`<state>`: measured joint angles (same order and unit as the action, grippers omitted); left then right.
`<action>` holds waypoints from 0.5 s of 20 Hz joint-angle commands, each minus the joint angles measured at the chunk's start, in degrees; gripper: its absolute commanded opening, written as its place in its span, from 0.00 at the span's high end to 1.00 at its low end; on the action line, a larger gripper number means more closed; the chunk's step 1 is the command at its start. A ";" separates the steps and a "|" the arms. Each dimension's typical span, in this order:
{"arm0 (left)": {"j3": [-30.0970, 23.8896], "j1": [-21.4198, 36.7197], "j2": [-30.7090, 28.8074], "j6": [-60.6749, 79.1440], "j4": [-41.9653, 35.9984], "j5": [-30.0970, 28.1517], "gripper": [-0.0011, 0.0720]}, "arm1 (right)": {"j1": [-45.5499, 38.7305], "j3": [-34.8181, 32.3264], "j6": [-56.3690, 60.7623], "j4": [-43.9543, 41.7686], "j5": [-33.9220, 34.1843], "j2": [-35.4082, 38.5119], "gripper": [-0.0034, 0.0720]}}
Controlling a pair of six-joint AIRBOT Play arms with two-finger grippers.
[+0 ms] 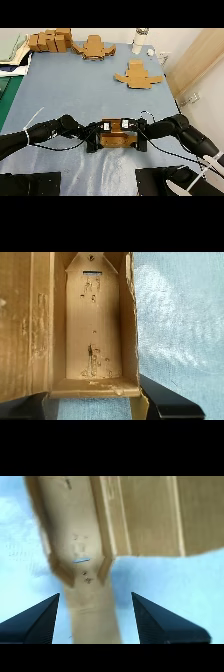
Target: Fold the box.
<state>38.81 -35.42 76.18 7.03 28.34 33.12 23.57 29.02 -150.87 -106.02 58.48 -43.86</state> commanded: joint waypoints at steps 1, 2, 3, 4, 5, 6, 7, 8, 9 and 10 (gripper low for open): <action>0.00 0.07 0.02 0.00 0.02 0.04 0.42 | 0.04 0.04 7.65 -6.71 11.30 3.63 0.00; 0.00 0.07 0.02 0.00 0.02 0.02 0.42 | 0.07 0.07 12.17 -10.80 15.91 4.00 0.00; 0.00 0.04 0.02 0.00 0.02 0.02 0.42 | 0.09 0.07 15.98 -13.97 20.02 4.15 0.00; 0.00 0.07 0.02 0.00 0.02 0.02 0.42 | 0.11 0.04 20.37 -16.63 22.67 4.17 0.00; 0.00 0.07 0.02 0.00 0.02 0.02 0.42 | 0.11 -0.15 25.75 -19.89 23.78 4.17 0.00; 0.00 0.07 0.02 0.00 0.02 0.04 0.42 | 0.11 -0.26 31.80 -21.44 23.69 4.17 0.00; 0.00 0.04 0.02 0.00 0.02 0.04 0.42 | 0.11 -0.26 38.38 -21.51 23.56 4.17 0.00; 0.00 0.04 0.02 0.00 0.02 0.02 0.42 | 0.11 -0.28 42.73 -21.49 23.08 4.15 0.00; 0.00 0.04 0.02 0.00 0.02 0.04 0.42 | 0.09 -0.28 45.40 -21.35 21.97 4.15 0.00; 0.00 0.07 0.02 0.00 0.02 0.02 0.42 | 0.11 -0.28 48.65 -21.38 19.52 4.15 0.00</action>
